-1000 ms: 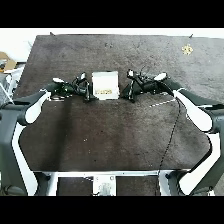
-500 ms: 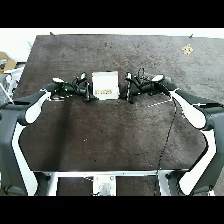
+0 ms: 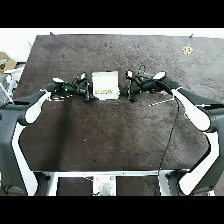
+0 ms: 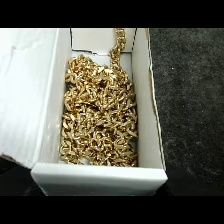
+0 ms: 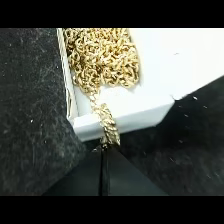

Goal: Fold the box and place the chain.

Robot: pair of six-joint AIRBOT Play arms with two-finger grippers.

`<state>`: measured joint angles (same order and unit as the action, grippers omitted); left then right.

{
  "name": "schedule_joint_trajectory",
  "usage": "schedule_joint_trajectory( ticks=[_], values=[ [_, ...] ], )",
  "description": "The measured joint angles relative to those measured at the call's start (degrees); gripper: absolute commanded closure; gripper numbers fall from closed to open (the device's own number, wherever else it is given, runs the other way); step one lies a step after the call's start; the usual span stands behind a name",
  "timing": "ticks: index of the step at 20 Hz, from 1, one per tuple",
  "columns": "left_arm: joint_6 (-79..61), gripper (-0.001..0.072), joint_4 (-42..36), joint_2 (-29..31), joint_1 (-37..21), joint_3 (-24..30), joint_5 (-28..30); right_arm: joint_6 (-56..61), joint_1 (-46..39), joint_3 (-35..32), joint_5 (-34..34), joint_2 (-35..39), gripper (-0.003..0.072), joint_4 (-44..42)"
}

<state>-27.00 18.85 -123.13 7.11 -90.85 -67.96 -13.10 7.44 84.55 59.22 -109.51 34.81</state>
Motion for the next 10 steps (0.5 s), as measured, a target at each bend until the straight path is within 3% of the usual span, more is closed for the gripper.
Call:
schedule_joint_trajectory(
  ticks=[4,8,9,10],
  values=[
    [0.0,0.0424,0.0,0.0,0.02,0.0,0.02,4.24,0.02,0.0,1.7,5.16,0.0679,3.58],
    [0.02,0.0424,0.0,0.0,0.0,0.0,0.0,6.08,1.25,0.0,1.38,9.49,0.0678,-0.42],
    [0.0,0.0424,0.0,0.0,0.0,0.0,0.02,6.32,2.16,0.0,0.55,10.05,0.0516,-3.06],
    [0.02,0.0424,0.0,0.0,0.02,0.0,0.0,6.82,3.28,0.0,-0.59,10.36,0.0429,-5.25]
  ],
)
